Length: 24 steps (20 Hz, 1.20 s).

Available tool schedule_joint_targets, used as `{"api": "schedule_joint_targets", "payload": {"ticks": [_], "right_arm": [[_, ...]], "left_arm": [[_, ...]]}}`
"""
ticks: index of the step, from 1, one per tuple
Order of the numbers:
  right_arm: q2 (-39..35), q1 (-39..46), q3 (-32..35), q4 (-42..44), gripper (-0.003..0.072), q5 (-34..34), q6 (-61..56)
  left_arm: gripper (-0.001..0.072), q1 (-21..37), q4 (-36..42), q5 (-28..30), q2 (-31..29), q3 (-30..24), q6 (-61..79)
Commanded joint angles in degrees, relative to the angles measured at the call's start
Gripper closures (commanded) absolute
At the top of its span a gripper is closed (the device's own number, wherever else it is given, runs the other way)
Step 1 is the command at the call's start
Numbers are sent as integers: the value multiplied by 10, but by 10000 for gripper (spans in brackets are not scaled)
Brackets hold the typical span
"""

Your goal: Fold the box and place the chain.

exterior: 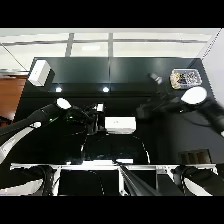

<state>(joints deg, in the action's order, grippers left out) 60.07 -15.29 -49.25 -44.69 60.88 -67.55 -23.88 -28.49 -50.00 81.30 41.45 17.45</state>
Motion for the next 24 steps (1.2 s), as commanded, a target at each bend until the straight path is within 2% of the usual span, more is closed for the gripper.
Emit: {"api": "schedule_joint_targets", "payload": {"ticks": [1, 2, 4, 6, 8, 10, 11, 13, 15, 16, 20, 24], "right_arm": [[-67, 43, -39, -267, 671, 9, -109], [-72, 52, -39, -336, 671, 18, -160], [-72, 67, -37, -404, 671, 60, -185], [-72, 80, -28, -412, 670, 78, -186], [-72, 88, -18, -407, 671, 68, -192], [-72, 88, -10, -406, 671, 46, -200], [-72, 88, -9, -406, 670, 36, -202], [-72, 88, -9, -404, 670, 22, -209], [-72, 88, -9, -399, 671, 13, -210], [-72, 88, -9, -398, 671, 10, -210], [-72, 87, -9, -396, 670, 13, -210], [-72, 88, -9, -394, 670, 13, -210]], "left_arm": [[110, 0, -1, 6, 0, 0, 1], [-8, 0, -4, 12, -3, 0, 1], [-8, 1, -56, 13, -24, 4, -8], [-7, 1, -122, 3, -61, 10, -103], [-1, 1, -178, -54, -96, 31, -226], [-1, -3, -172, -104, -117, 56, -270], [0, -13, -168, -107, -116, 72, -274], [4, -45, -165, -77, -97, 113, -297], [10, -84, -157, -18, -57, 157, -328], [10, -99, -160, -6, -31, 181, -334], [10, -110, -162, -61, 56, 242, -354], [11, -110, -149, -82, 84, 246, -359]]}}
